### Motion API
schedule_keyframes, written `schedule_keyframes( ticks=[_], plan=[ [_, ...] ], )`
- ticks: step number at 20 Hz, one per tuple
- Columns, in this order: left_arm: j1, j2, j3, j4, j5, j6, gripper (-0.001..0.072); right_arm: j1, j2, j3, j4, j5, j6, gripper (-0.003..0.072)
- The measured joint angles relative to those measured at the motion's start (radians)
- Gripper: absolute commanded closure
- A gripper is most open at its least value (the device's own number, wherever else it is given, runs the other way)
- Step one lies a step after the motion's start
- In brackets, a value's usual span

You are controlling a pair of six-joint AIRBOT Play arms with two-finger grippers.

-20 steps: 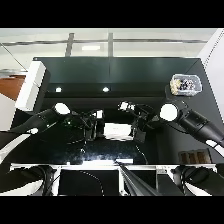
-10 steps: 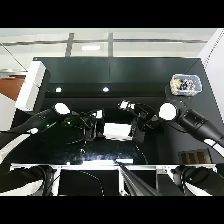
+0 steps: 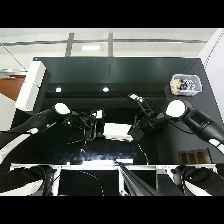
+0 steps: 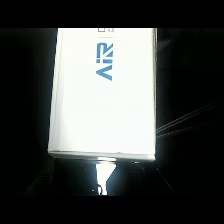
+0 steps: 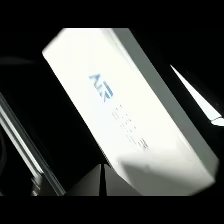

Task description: Fold the box and place the chain.

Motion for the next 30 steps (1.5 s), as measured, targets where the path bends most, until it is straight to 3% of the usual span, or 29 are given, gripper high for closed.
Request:
schedule_keyframes(
  ticks=[5, 8, 15, 25, 26, 28, 30],
  plan=[
    [0.000, 0.000, 0.000, 0.000, 0.000, 0.000, 0.0250, -0.006, -0.003, -0.109, 0.230, -0.127, 0.016, 0.0656],
    [0.000, 0.000, 0.000, 0.000, 0.000, 0.000, 0.0250, -0.006, -0.004, -0.152, 0.293, -0.166, 0.020, 0.0655],
    [0.000, 0.000, 0.000, 0.001, 0.000, 0.001, 0.0250, -0.007, -0.030, -0.178, 0.313, -0.232, 0.042, 0.0655],
    [0.000, 0.000, 0.000, 0.001, 0.000, -0.002, 0.0248, -0.079, -0.020, -0.164, 0.267, -0.171, 0.040, 0.0654],
    [0.000, 0.000, 0.000, 0.001, 0.000, -0.001, 0.0233, -0.106, -0.002, -0.155, 0.261, -0.153, 0.040, 0.0654],
    [0.000, 0.001, 0.000, 0.001, 0.003, -0.002, -0.0005, -0.174, 0.048, -0.131, 0.266, -0.095, 0.038, 0.0654],
    [0.007, 0.011, -0.001, 0.009, 0.003, -0.007, -0.0006, -0.253, 0.103, -0.111, 0.267, -0.056, 0.037, 0.0654]
  ],
)
